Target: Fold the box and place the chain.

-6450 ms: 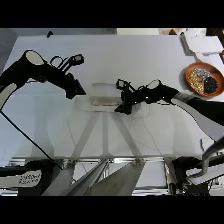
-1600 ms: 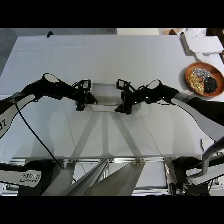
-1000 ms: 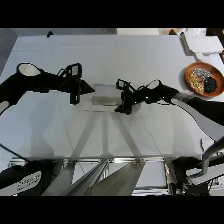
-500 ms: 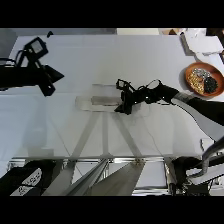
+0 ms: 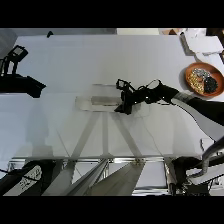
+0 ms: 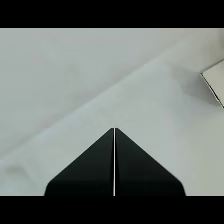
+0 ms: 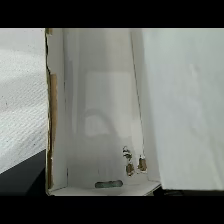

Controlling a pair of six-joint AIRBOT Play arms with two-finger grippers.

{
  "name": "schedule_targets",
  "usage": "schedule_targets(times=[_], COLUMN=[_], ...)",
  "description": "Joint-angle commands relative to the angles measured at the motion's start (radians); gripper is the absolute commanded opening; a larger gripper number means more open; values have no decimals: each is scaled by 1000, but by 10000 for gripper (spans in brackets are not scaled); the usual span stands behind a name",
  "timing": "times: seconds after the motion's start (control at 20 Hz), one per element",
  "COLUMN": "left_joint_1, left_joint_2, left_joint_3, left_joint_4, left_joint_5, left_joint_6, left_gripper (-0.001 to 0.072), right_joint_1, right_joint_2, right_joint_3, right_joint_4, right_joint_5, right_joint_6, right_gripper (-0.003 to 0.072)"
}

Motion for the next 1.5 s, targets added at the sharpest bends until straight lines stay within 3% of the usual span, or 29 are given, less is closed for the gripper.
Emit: schedule_targets(times=[0.0,0.1,0.3,0.7,0.85,1.2,1.45], left_joint_1=[11,8,-54,-176,-201,-228,-282], left_joint_2=[-91,-127,-194,-369,-375,-374,-374], left_joint_3=[-20,-20,-21,-22,-56,-137,-137], left_joint_4=[-141,-185,-109,-129,-157,-383,-384], left_joint_5=[-1,-7,-9,-3,32,51,45], left_joint_6=[-143,-233,-300,-441,-461,-354,-349], left_gripper=[5,2,2,2,3,4,7], right_joint_1=[0,0,0,0,0,0,0], right_joint_2=[-1,-1,-1,-1,-1,-1,-1], right_joint_3=[0,0,0,0,0,0,0], right_joint_4=[0,0,0,0,0,0,0], right_joint_5=[0,0,0,0,0,0,0], right_joint_6=[0,0,0,0,0,0,0], right_gripper=[413,413,413,413,413,413,413])
